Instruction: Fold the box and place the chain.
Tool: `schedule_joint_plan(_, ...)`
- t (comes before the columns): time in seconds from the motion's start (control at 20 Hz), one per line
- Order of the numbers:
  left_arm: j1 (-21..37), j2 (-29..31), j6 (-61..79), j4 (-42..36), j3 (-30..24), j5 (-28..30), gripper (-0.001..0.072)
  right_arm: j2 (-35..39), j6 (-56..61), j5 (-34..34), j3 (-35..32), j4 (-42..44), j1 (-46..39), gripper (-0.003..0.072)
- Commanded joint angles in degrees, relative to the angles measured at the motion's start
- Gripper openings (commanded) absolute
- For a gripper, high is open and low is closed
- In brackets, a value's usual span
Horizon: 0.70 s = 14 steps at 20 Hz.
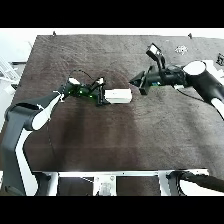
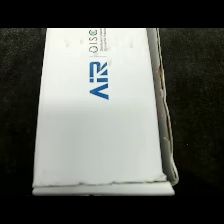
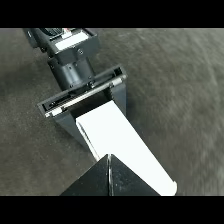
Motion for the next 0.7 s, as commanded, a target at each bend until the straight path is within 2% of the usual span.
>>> schedule_joint_plan(0.0,0.0,0.0,0.0,0.0,0.0,0.0,0.0636,11.8,4.3,-9.9,-13.7,-0.8,-1.4,0.0004)
schedule_joint_plan(0.15,0.0,0.0,0.0,0.0,0.0,-0.1,0.0636,20.3,6.0,-14.6,-25.8,-0.8,-5.8,0.0005)
schedule_joint_plan(0.3,0.0,0.0,0.0,0.0,0.0,0.1,0.0635,23.4,6.0,-16.9,-34.4,-0.5,-9.6,0.0006)
schedule_joint_plan(0.45,0.0,0.0,0.0,0.0,0.0,0.1,0.0635,23.4,5.9,-16.8,-39.4,-0.5,-10.0,0.0006)
schedule_joint_plan(0.65,0.0,0.0,0.0,0.0,0.0,0.0,0.0635,23.4,5.9,-16.9,-41.1,-0.6,-10.0,0.0006)
